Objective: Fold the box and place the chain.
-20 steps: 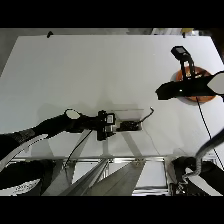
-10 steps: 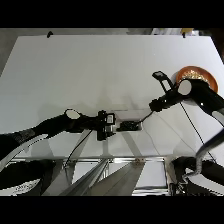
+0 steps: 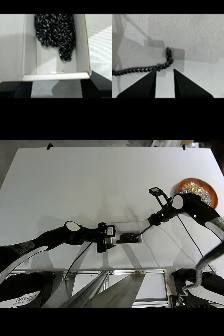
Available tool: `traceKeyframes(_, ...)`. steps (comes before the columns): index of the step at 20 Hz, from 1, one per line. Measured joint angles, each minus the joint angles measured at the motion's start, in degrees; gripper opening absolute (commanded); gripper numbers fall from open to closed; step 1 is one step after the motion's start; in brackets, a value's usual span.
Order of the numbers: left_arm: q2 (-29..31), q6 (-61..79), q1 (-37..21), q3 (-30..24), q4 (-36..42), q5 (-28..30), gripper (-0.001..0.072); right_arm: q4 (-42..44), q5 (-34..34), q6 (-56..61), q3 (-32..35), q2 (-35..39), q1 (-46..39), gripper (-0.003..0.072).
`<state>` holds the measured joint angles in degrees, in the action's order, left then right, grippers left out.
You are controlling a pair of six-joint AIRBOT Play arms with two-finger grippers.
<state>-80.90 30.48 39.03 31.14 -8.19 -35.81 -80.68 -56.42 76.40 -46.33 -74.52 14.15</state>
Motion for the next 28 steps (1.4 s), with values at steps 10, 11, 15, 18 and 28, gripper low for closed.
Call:
traceKeyframes(10, 0.0, 0.0, 0.0, 0.0, 0.02, -0.02, 0.017, 0.5, 1.7, 1.4, 1.22, -1.84, 0.0, 0.004)
traceKeyframes(11, 0.0, 0.0, 0.0, 0.0, 0.02, 0.0, 0.017, 0.57, 1.73, 1.49, 1.22, -1.84, 0.0, 0.0039)
traceKeyframes(15, 0.0, 0.0, 0.0, 0.0, 0.02, -0.02, 0.017, 1.18, 1.36, 1.53, 1.27, -0.37, 1.53, 0.0022)
traceKeyframes(18, 0.0, 0.0, 0.0, 0.0, 0.02, -0.02, 0.017, 1.31, 0.0, 1.53, 1.27, 3.65, 3.72, 0.0022)
traceKeyframes(28, 0.0, 0.0, 0.0, 0.0, 0.0, 0.0, 0.017, 8.15, -16.06, 0.55, 1.29, 30.14, 7.34, 0.0022)
